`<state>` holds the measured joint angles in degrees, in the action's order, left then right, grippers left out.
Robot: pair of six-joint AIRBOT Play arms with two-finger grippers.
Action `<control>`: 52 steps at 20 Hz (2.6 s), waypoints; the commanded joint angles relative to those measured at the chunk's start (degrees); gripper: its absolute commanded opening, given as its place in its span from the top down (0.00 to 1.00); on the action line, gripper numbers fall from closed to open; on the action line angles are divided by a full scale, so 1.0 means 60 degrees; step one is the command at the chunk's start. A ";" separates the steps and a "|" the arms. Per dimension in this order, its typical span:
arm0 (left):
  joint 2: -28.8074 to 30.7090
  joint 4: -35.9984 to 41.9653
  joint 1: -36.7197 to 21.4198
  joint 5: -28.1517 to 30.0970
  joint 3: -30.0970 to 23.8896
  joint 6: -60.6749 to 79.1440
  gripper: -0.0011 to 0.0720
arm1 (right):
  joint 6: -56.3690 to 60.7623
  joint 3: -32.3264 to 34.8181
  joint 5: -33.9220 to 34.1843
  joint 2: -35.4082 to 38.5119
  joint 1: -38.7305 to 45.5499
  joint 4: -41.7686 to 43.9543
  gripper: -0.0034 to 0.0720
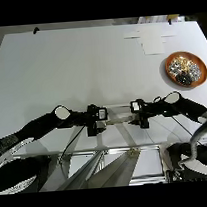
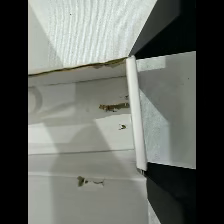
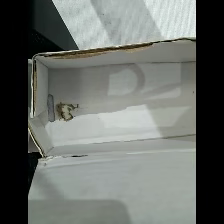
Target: Fold the box and place the chain.
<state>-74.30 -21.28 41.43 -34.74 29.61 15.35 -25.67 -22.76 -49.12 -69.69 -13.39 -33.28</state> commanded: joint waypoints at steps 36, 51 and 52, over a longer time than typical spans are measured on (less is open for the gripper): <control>-0.0266 0.1155 0.0135 0.0714 0.0022 0.1373 0.05 | 0.0022 -0.0007 0.0007 0.0007 0.0000 0.0018 0.43; -0.0350 0.1290 0.0135 0.0681 0.0018 0.1694 0.78 | 0.0022 -0.0007 0.0007 0.0007 0.0004 0.0018 0.43; -0.0350 0.1290 0.0131 0.0681 0.0018 0.1694 0.78 | 0.0022 -0.0007 0.0007 0.0007 0.0000 0.0018 0.43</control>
<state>-76.36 -13.45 42.19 -30.74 29.69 25.45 -25.54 -22.76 -49.04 -69.69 -13.34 -33.17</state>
